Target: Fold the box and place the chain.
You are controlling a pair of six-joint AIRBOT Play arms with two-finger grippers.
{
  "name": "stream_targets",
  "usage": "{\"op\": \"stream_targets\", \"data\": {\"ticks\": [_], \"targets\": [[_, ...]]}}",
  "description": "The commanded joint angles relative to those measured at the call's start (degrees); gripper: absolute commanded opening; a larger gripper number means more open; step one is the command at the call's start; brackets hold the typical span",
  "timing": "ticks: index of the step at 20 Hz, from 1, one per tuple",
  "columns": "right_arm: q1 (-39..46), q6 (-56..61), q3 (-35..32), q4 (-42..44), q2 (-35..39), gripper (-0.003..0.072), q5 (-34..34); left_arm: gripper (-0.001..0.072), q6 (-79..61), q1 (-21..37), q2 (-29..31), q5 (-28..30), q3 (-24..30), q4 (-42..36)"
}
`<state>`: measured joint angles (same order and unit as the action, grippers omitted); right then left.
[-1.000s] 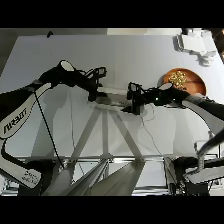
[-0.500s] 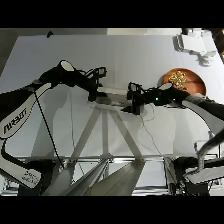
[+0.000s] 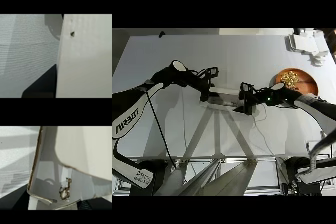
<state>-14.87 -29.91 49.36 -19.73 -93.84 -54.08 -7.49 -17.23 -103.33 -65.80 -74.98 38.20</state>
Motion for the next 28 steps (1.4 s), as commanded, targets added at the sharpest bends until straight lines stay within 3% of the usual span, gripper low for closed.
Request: {"op": "stream_targets", "data": {"ticks": [1, 8, 9, 10, 11, 12, 21, 22, 23, 24, 28], "targets": [[0.0, 0.0, 0.0, 0.0, 0.0, 0.0524, -0.2, 0.0008, 0.0, 0.0, 0.0, 0.0, 0.0, -0.1], [0.0, 0.0, 0.0, 0.0, 0.0, 0.0525, -0.2, 0.0023, 0.0, 0.0, 0.0, 0.7, 0.0, -0.4], [0.0, 0.0, 0.0, 0.0, 0.0, 0.0525, -0.2, 0.0065, 0.0, 0.0, 0.0, 0.7, 0.0, -0.4], [0.0, 0.0, 0.0, 0.0, 0.0, 0.0525, -0.2, 0.0151, 0.0, 0.0, 0.0, 0.7, 0.0, -0.3], [0.0, 0.0, 0.0, 0.0, 0.0, 0.0525, -0.2, 0.0286, 0.0, 0.1, 0.0, 0.6, 0.0, -0.3], [0.0, 0.0, 0.0, 0.0, 0.0, 0.0525, -0.2, 0.0343, 0.0, 0.0, 0.0, 0.7, 0.0, -0.3], [0.0, 0.0, 0.0, 0.0, 0.0, 0.0523, -0.2, 0.0355, 0.0, 0.2, 1.2, 0.7, 0.0, 0.2], [0.0, 0.0, 0.0, 0.0, 0.0, 0.0499, -0.2, 0.0355, 0.0, 0.3, 1.6, 0.7, 0.0, 0.6], [0.0, 0.0, 0.0, 0.0, 0.0, 0.0399, -0.2, 0.0355, 0.0, 0.5, 2.1, 0.7, 0.0, 1.3], [0.0, 0.0, 0.0, 0.0, 0.0, 0.036, -0.2, 0.0355, 0.0, 0.8, 2.7, 0.7, 0.0, 2.6], [0.0, 0.0, 0.0, 0.0, 0.0, 0.0363, -0.2, 0.0355, 1.1, 3.0, 6.0, -0.1, 0.0, 10.0]]}}
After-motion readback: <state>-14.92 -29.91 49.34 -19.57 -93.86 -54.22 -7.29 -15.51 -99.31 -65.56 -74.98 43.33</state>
